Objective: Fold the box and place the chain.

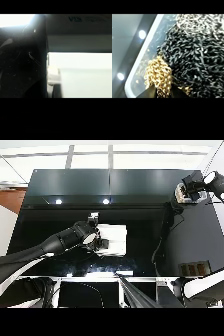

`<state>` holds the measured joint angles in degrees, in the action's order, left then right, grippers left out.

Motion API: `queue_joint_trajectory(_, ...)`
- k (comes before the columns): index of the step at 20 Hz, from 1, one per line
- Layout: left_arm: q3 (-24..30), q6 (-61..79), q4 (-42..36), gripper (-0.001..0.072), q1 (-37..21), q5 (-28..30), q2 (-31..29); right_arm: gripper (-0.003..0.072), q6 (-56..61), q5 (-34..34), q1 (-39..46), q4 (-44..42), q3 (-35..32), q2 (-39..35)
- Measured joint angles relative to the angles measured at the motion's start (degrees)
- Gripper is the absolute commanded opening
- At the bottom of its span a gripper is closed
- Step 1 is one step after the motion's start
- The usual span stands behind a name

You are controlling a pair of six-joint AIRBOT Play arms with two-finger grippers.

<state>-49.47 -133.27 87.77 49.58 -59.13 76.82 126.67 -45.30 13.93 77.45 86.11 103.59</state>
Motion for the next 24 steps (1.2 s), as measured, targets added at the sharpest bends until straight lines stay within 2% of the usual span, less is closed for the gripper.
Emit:
queue_joint_trajectory(7,0.0,0.0,0.0,0.0029,0.0,0.0,0.0,0.0038,-11.8,-9.0,0.0,-1.2,5.0,-4.3)
queue_joint_trajectory(12,0.0,0.0,-0.1,0.0029,0.0,0.0,0.0,0.0038,-17.4,-13.5,0.0,-1.3,7.0,-12.9)
queue_joint_trajectory(20,0.0,0.0,-0.4,0.0029,0.0,0.0,0.0,0.0038,-24.4,-21.0,0.0,-2.7,17.2,-25.8)
queue_joint_trajectory(24,0.0,0.0,-0.4,0.0029,0.0,0.1,0.0,0.0039,-31.1,-30.3,-0.4,-8.2,19.5,-31.4)
